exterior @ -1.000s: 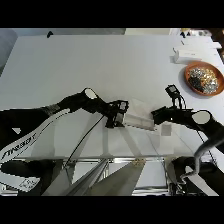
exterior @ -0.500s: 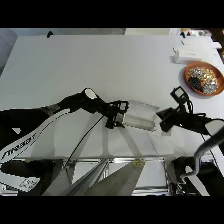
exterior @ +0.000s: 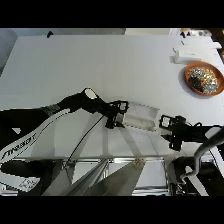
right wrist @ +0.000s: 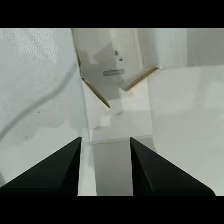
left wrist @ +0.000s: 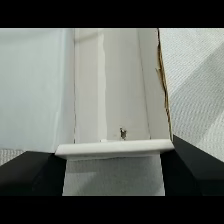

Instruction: Fold the box and place the chain.

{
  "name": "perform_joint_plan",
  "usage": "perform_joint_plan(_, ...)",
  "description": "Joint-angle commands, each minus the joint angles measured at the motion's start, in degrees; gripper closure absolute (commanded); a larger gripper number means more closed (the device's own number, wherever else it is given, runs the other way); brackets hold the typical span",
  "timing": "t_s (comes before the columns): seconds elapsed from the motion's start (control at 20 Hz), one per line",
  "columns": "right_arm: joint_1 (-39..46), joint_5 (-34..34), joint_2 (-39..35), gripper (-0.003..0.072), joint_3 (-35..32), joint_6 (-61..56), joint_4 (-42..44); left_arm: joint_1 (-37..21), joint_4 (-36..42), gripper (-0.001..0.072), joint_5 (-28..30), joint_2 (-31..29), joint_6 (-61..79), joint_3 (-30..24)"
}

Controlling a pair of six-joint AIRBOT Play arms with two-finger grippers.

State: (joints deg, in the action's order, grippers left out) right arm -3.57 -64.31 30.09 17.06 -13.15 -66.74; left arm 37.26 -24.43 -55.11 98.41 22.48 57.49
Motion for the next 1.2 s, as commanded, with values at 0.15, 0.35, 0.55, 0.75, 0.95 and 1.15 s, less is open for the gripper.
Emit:
perform_joint_plan(0.15,0.0,5.8,4.5,0.0506,-0.8,10.7,3.5,0.0,0.0,0.0500,0.0,0.0,0.0,0.0)
perform_joint_plan(0.35,0.0,10.5,5.1,0.0503,-2.5,10.8,7.2,0.0,0.0,0.0500,0.0,0.0,0.0,0.0)
perform_joint_plan(0.55,0.0,12.7,5.1,0.0503,-3.6,10.8,7.8,0.0,0.0,0.0500,0.0,0.0,0.0,0.0)
perform_joint_plan(0.75,0.0,12.8,5.1,0.0504,-3.8,13.9,12.1,0.0,0.0,0.0500,0.0,0.0,0.0,0.0)
perform_joint_plan(0.95,-0.1,13.0,5.1,0.0505,-4.6,16.9,14.5,0.0,0.0,0.0500,0.0,0.0,0.0,0.0)
perform_joint_plan(1.15,-0.1,14.2,5.1,0.0505,-4.8,16.9,16.5,0.0,0.0,0.0500,0.0,0.0,0.0,0.0)
